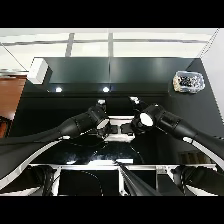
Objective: Fold the box and place the chain.
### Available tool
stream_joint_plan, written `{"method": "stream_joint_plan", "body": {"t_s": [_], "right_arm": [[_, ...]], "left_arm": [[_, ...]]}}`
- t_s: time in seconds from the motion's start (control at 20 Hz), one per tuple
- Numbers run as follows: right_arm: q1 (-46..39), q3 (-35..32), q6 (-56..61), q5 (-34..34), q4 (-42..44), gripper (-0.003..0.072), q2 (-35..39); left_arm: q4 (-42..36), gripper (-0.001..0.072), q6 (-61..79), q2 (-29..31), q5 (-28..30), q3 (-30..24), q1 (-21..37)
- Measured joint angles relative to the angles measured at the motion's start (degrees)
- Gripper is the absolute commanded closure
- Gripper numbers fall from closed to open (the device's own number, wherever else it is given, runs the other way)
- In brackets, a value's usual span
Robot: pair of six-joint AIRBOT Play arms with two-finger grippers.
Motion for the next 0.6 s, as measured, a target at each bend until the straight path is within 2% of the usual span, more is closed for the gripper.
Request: {"method": "stream_joint_plan", "body": {"t_s": [0.05, 0.1, 0.15, 0.3, 0.4, 0.6], "right_arm": [[0.3, 0.1, 1.4, 0.0, -0.4, 0.0382, -0.5], [0.6, 0.2, 2.5, 0.1, -0.7, 0.0426, -0.9], [0.8, 0.2, 3.4, 0.1, -1.0, 0.05, -1.3], [1.1, 0.5, 5.5, 0.4, -1.6, 0.0506, -2.0], [1.2, 0.5, 6.3, 0.6, -2.1, 0.067, -2.2], [1.3, 0.5, 7.3, 0.6, -2.3, 0.068, -2.3]], "left_arm": [[0.0, 0.0681, 0.0, 0.0, 0.0, 0.0, 0.0], [0.0, 0.0681, 0.0, 0.0, 0.0, 0.0, 0.0], [0.0, 0.0681, 0.0, 0.0, 0.0, 0.0, 0.0], [0.0, 0.0681, 0.0, 0.0, 0.0, 0.0, 0.0], [0.0, 0.0681, 0.0, 0.0, 0.0, 0.0, 0.0], [0.0, 0.0681, -0.2, 0.0, -0.1, 0.0, 0.0]]}}
